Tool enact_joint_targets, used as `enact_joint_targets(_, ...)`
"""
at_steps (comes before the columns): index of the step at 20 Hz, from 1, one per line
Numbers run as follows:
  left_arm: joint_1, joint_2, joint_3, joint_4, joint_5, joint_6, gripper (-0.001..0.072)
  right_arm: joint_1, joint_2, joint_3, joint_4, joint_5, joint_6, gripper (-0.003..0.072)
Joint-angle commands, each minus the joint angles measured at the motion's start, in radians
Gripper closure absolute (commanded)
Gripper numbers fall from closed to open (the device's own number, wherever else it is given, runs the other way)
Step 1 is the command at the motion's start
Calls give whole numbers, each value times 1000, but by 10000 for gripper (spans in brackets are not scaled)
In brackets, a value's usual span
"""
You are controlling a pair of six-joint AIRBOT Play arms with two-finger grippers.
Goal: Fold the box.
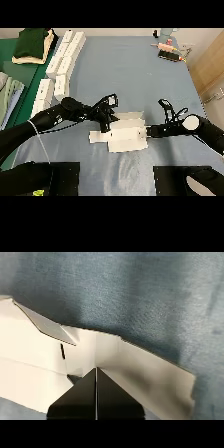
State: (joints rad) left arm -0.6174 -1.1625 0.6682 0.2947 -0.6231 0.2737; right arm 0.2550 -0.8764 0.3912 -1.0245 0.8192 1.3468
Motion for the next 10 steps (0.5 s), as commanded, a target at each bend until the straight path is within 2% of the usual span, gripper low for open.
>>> enact_joint_targets(1,-2,20,-40,-119,-7,131,700,1,3,6,25,-2,-3,683)
enact_joint_targets(5,-6,97,-55,-84,-13,129,700,1,5,6,22,-7,-2,683)
enact_joint_targets(10,-6,105,-61,-24,-15,126,700,1,5,16,22,-16,-2,684)
